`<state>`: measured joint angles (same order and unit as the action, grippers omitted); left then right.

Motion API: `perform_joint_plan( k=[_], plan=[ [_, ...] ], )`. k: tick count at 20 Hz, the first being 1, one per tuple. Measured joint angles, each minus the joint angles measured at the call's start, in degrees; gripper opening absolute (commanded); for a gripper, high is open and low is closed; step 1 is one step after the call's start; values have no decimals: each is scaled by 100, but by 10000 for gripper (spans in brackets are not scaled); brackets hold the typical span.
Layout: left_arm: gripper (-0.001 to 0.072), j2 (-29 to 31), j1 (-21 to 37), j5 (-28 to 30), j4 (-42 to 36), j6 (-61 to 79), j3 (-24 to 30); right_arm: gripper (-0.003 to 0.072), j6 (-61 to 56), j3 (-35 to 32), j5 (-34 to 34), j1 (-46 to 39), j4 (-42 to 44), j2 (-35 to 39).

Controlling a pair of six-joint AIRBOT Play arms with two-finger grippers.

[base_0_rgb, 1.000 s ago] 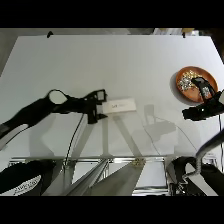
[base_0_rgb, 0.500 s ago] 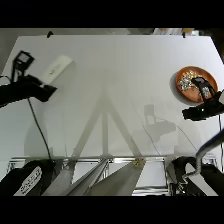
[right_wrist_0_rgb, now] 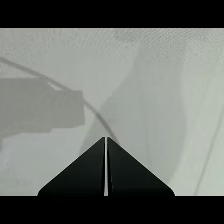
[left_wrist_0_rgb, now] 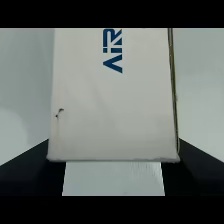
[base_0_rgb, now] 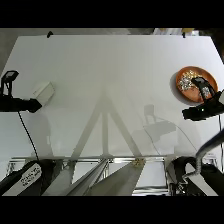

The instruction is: Fold the box and place the chain.

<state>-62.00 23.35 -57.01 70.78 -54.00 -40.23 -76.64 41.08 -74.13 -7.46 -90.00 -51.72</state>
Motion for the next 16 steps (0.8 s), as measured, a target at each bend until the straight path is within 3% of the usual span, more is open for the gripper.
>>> perform_joint_plan(
  k=[1,3,9,16],
  plan=[
    [536,-79,15,-31,44,-70,42,20,0,0,0,0,0,0],
    [700,-192,37,-146,153,-177,107,20,0,0,0,0,2,0],
    [695,-74,50,-334,236,-557,168,20,2,0,0,0,2,-2],
    [694,1080,50,-286,247,-752,175,20,2,0,0,0,0,-2]
  ],
)
